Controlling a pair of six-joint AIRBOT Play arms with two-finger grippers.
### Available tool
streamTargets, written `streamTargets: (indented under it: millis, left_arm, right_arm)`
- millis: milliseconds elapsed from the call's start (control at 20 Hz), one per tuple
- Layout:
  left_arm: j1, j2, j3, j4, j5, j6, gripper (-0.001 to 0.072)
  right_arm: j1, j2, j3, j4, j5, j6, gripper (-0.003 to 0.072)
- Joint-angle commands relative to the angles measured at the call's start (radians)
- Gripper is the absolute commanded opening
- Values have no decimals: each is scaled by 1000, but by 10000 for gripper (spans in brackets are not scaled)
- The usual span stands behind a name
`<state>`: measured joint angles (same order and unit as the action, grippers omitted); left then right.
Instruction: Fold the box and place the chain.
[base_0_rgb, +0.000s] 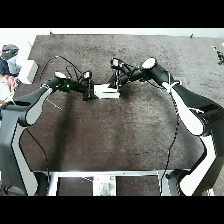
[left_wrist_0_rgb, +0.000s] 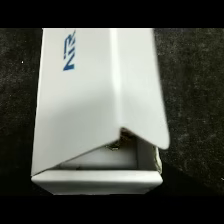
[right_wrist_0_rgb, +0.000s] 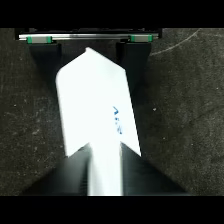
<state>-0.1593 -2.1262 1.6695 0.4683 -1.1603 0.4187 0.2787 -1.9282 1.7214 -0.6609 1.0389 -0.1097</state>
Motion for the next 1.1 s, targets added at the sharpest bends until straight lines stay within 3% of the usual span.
streamTargets:
  millis: [0, 750, 1050]
  left_arm:
    - [0, 1, 0, 2, -2, 1, 289]
    - [0, 1, 0, 1, -2, 1, 288]
    - [0, 1, 0, 2, -2, 1, 288]
  right_arm:
    - [1, 0, 0, -32, -9, 1, 166]
    - [21, -10, 0, -84, -29, 28, 166]
    - [23, -18, -1, -108, 61, 75, 165]
